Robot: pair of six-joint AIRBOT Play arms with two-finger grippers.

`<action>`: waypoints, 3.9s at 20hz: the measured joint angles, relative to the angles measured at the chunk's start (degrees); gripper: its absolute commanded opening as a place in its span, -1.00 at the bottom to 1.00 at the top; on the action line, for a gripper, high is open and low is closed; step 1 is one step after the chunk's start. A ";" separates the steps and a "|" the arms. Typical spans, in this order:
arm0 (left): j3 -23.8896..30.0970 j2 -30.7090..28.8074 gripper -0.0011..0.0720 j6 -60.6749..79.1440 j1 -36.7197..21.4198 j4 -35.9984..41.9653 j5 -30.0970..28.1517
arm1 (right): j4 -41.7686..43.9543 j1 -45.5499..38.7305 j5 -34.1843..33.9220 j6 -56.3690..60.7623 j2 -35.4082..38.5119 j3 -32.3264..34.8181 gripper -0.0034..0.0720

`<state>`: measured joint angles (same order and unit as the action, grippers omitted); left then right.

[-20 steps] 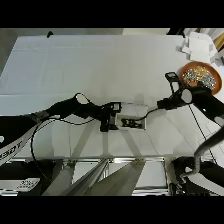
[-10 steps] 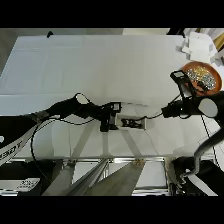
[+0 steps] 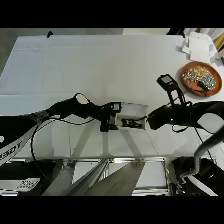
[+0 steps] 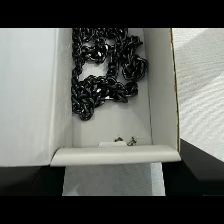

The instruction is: Fold the box and place the chain.

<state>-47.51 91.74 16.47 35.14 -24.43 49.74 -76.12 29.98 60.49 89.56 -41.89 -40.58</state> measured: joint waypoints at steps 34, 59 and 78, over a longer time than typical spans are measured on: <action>0.00 0.00 0.10 0.00 0.00 0.00 0.00 | 10.25 5.01 -12.37 -2.19 -7.65 0.90 -0.87; 0.00 0.00 0.10 0.00 0.00 0.00 0.00 | -9.07 -16.76 -0.81 -6.91 -2.27 -0.70 -0.39; 0.00 0.00 0.10 0.00 0.00 0.00 0.00 | -10.95 -26.77 -14.34 -1.68 -31.52 -0.72 -0.07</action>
<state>-47.51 91.74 16.47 35.14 -24.43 49.74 -87.07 3.20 46.15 87.88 -73.41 -41.30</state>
